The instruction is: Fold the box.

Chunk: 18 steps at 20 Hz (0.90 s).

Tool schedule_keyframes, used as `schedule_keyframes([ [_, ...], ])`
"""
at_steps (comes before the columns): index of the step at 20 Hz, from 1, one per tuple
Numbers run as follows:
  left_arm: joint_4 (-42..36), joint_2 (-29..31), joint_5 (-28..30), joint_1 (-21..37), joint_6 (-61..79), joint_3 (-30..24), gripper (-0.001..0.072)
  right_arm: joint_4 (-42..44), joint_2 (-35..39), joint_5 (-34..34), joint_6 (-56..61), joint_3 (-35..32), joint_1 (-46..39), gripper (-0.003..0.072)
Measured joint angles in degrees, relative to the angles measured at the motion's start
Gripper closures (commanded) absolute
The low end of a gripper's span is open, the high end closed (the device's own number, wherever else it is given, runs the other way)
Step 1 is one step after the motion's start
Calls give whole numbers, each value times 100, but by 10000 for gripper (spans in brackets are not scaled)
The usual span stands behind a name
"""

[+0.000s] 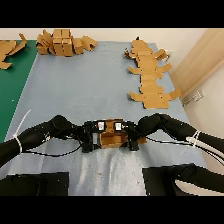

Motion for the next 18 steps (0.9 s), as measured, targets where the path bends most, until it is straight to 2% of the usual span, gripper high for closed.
schedule_keyframes([
  [8, 376, 17, -44, 37, -389, 0, 9, 2, 0, 0, 0, 0, 0, 153],
  [18, 348, 35, -278, 37, -662, 0, 9, 0, 0, 0, -2, 0, 0, 153],
])
